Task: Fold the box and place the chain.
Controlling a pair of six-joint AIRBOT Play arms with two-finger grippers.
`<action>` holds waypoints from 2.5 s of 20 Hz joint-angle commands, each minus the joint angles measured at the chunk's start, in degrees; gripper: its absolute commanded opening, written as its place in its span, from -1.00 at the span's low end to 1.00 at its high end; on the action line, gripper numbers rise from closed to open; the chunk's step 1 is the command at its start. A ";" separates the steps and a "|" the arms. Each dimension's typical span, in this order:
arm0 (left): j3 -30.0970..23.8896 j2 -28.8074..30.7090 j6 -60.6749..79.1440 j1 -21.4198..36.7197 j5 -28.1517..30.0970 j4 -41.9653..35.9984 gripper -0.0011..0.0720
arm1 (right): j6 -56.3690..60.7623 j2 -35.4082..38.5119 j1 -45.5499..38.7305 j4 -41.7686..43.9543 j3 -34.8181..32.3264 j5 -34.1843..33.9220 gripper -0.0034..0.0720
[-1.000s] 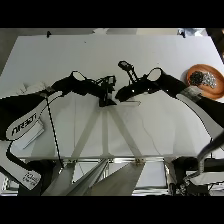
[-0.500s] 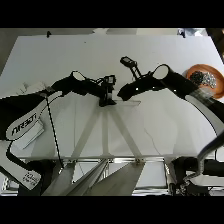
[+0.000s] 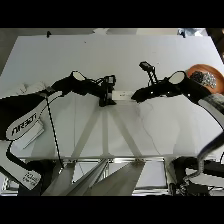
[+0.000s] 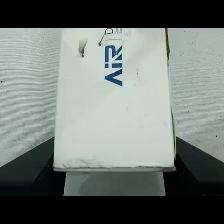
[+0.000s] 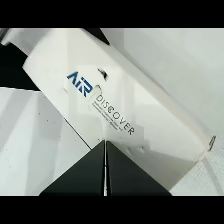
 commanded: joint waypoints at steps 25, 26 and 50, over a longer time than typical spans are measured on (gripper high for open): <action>0.04 -0.02 -0.07 0.02 -0.04 0.00 -0.19 | -0.39 30.71 -0.83 -29.81 -1.53 -9.49 -0.88; 0.04 -0.02 -0.07 0.00 -0.04 0.00 -0.19 | -0.39 30.71 -0.83 -29.79 -1.53 -9.53 -0.88; 0.04 19.28 -15.39 -0.66 -4.66 0.11 -0.95 | -0.39 30.71 -0.83 -29.79 -1.53 -9.53 -0.88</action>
